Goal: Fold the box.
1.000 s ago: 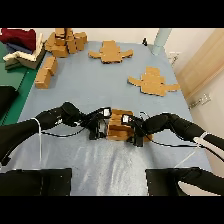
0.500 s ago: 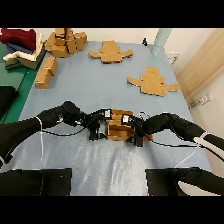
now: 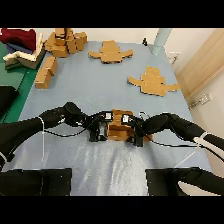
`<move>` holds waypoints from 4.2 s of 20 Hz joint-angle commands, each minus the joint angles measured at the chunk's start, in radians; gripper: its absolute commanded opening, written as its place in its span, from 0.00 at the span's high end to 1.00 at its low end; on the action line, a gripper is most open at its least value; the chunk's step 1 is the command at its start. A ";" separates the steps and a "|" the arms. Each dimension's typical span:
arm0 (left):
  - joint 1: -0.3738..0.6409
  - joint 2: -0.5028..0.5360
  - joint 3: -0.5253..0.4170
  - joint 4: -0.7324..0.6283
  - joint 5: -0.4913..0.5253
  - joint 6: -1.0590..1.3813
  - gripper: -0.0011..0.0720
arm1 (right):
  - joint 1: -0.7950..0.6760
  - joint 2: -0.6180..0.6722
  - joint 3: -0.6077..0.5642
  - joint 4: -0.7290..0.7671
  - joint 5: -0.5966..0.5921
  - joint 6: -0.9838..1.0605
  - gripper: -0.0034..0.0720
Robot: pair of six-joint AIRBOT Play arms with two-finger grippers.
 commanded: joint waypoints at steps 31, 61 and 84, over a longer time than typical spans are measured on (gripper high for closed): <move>-0.060 -0.032 0.008 -0.042 0.070 -0.012 0.45 | 0.000 0.000 0.000 -0.001 0.000 -0.002 0.28; -0.060 -0.032 0.008 -0.042 0.070 -0.012 0.45 | -0.008 0.066 0.002 -0.135 -0.062 0.084 0.00; -0.057 -0.028 0.008 -0.040 0.078 -0.013 0.45 | 0.001 0.556 0.002 0.031 -0.369 1.289 0.01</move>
